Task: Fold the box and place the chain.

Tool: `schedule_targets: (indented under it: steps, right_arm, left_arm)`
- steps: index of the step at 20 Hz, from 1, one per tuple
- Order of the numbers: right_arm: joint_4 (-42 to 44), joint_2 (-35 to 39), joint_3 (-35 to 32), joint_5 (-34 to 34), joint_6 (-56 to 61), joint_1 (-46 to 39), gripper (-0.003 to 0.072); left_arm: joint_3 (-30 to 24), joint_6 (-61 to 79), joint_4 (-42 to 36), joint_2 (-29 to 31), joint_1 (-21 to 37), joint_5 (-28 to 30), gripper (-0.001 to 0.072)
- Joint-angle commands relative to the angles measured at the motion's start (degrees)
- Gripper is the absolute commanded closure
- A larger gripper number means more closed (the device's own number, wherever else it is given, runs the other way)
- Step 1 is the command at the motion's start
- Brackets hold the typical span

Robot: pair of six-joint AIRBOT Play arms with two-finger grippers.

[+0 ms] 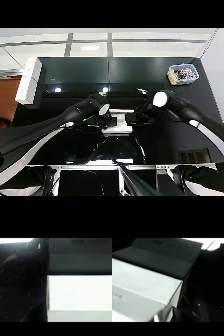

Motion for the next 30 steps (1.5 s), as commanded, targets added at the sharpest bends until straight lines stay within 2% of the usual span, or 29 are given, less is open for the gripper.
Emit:
schedule_targets:
  steps: [1,3,12,13,14,18,19,20,21,29,30]
  right_arm:
    - [-15.3,-3.4,5.3,2.3,15.6,6.2,0.0452]
    - [-18.4,-4.2,5.6,3.0,20.3,7.8,0.0451]
    - [-21.1,-5.0,5.6,3.9,22.9,9.5,0.0451]
    - [-21.1,-5.0,5.6,4.0,22.9,9.5,0.0469]
    - [-21.1,-5.0,5.6,4.2,22.9,9.5,0.0671]
    - [-21.2,-5.0,5.6,4.7,22.9,9.4,0.0666]
    - [-21.2,-5.0,5.6,4.6,22.9,9.4,0.0635]
    - [-21.1,-5.0,5.6,4.5,23.3,9.5,0.0444]
    - [-21.2,-5.0,5.6,4.4,23.3,9.5,0.0423]
    - [-20.5,-7.5,5.5,3.5,22.9,9.5,0.0425]
    - [-20.5,-7.6,5.5,3.4,22.9,9.5,0.0468]
  left_arm:
    - [0.0,0.0,-0.1,0.0,0.0,0.2,0.0683]
    - [0.0,0.0,-0.1,0.0,0.0,0.2,0.0683]
    - [0.0,0.0,-0.1,0.0,0.0,0.2,0.0683]
    - [0.0,0.0,-0.1,0.0,0.0,0.2,0.0683]
    - [0.0,0.0,-0.1,0.0,0.0,0.2,0.0683]
    - [0.0,0.0,-0.1,0.0,0.0,0.2,0.0683]
    - [0.0,0.0,-0.1,0.0,0.0,0.2,0.0683]
    - [0.0,0.0,-0.1,0.0,0.0,0.2,0.0683]
    - [0.0,0.0,-0.1,0.0,0.0,0.2,0.0683]
    - [0.0,0.0,-0.1,0.0,0.0,0.2,0.0683]
    - [0.0,0.0,-0.1,0.0,0.0,0.2,0.0683]
